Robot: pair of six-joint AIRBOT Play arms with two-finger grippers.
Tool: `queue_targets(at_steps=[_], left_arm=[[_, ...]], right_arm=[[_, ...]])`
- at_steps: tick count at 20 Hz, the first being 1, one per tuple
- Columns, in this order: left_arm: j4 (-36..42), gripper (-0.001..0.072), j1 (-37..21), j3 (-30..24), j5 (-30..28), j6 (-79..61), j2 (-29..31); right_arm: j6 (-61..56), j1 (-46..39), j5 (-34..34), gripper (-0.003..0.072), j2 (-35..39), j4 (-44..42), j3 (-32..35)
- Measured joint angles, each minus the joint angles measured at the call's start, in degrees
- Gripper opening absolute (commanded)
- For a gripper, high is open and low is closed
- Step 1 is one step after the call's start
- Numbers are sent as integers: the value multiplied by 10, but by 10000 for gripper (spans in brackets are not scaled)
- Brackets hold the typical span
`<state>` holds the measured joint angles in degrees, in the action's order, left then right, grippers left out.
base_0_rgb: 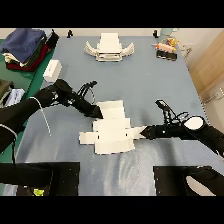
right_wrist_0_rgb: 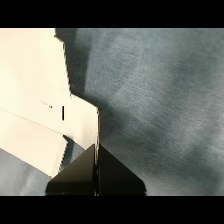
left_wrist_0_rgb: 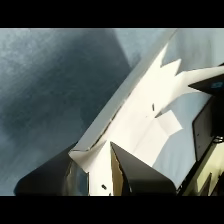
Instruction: Fold the box.
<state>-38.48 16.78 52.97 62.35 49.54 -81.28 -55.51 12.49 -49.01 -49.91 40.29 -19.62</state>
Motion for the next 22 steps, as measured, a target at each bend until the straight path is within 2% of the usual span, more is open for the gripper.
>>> queue_targets(at_steps=[13, 15, 18, 19, 20, 21, 22], left_arm=[[43, 291, -17, 10, 61, -117, -32], [42, 16, -17, 12, 75, -126, -33], [42, 16, -17, 12, 90, -143, -33], [41, 16, -17, 12, 92, -147, -33], [41, 15, -17, 12, 94, -151, -33], [38, 15, -17, 12, 95, -151, -34], [40, 15, -17, 12, 96, -153, -33]], right_arm=[[0, 0, -11, 5, 0, 7, 0], [-1, 0, -11, 5, 0, 7, 0], [0, 1, -10, 6, 0, 7, 0], [0, 1, -9, 30, 0, 7, 0], [-2, 1, -8, 94, 0, 7, 0], [-2, 1, -4, 234, 0, 6, 0], [-2, 0, -2, 305, 0, 7, 0]])
